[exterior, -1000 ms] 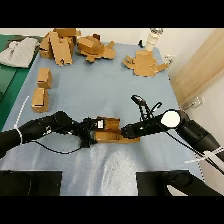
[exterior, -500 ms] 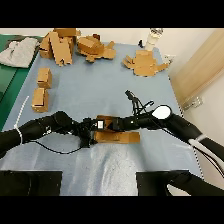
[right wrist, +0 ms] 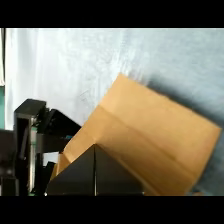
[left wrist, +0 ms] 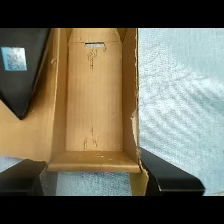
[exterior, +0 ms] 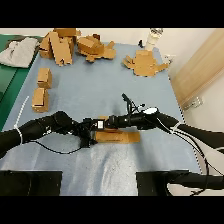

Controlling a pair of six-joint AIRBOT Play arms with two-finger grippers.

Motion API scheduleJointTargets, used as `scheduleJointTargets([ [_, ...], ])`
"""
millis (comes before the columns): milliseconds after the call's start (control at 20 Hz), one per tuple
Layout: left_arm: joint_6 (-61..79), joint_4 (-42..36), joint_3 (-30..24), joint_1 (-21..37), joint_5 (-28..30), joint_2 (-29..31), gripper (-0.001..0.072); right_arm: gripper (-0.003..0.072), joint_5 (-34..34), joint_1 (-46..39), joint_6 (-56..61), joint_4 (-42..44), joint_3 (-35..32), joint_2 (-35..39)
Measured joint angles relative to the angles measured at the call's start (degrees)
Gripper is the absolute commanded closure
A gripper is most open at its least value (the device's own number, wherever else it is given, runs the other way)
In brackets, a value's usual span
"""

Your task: Fold the box.

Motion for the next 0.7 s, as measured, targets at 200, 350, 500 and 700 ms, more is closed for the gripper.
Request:
scheduleJointTargets([
  [200,0.0,0.0,0.0,0.0,0.0,0.0,0.0308,0.0689,-0.9,-1.6,-3.2,-0.6,0.6,-1.1],
  [350,-0.4,0.1,0.0,0.0,0.0,0.0,0.0308,0.0689,-1.2,-3.0,-4.2,-1.7,1.4,-1.4],
  [500,-1.4,0.1,0.0,0.0,-0.2,0.0,0.0308,0.0689,-1.2,-4.3,-4.6,-3.2,2.2,-1.5],
  [700,-3.3,0.1,0.1,0.0,-0.5,0.0,0.0308,0.0689,-1.2,-5.3,-4.8,-4.6,3.2,-1.5],
])
